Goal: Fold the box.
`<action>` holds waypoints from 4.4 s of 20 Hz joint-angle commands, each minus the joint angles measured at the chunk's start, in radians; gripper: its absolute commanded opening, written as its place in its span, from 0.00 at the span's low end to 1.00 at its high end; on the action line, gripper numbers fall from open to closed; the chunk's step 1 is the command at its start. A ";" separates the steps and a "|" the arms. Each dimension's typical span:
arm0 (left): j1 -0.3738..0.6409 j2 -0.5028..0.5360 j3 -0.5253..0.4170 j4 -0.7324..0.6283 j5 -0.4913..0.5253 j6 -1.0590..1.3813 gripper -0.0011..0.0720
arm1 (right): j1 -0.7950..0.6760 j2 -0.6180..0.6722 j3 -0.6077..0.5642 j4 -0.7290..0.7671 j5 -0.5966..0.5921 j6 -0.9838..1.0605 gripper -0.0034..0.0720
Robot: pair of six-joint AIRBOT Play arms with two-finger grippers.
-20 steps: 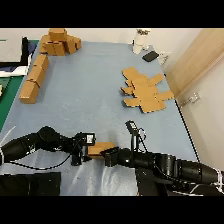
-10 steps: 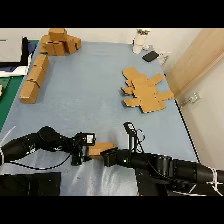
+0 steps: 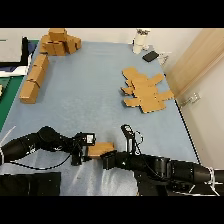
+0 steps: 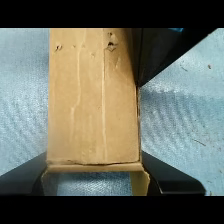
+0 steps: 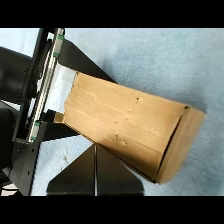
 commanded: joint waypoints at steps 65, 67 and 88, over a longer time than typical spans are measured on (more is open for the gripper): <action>0.283 0.016 0.066 -0.017 0.366 -0.549 0.74 | -0.031 0.252 0.199 -0.245 -1.023 0.149 0.05; 0.417 0.051 0.066 -0.005 0.324 -0.558 0.74 | -0.031 0.252 0.199 -0.250 -1.023 0.149 0.05; 1.107 0.122 0.068 0.584 0.175 -0.935 0.74 | -0.031 0.252 0.199 -0.346 -1.022 0.148 0.05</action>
